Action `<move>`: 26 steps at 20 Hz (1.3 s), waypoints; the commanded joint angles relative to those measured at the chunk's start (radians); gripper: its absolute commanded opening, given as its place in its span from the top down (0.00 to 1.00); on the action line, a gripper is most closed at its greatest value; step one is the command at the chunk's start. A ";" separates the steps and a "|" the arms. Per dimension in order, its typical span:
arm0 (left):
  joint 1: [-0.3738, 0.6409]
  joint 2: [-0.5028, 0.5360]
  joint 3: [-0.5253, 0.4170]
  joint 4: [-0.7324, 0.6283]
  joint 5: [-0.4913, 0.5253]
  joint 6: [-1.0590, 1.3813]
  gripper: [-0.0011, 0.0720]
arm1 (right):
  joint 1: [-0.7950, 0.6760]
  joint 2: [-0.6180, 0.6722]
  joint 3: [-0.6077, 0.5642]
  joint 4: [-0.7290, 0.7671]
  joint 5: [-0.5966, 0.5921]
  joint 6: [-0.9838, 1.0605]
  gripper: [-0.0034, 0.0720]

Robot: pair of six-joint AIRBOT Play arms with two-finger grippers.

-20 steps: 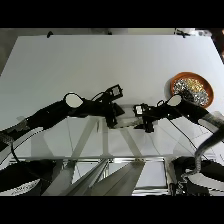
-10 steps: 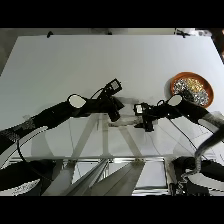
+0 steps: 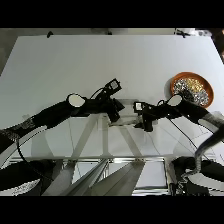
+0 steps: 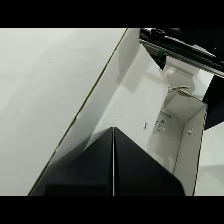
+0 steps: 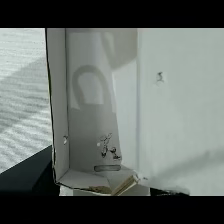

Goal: Fold the box and place the chain.

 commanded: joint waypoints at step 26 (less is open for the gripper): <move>0.000 -0.002 0.000 0.029 -0.027 -0.027 0.98 | -0.001 0.001 0.000 0.027 -0.025 0.017 0.19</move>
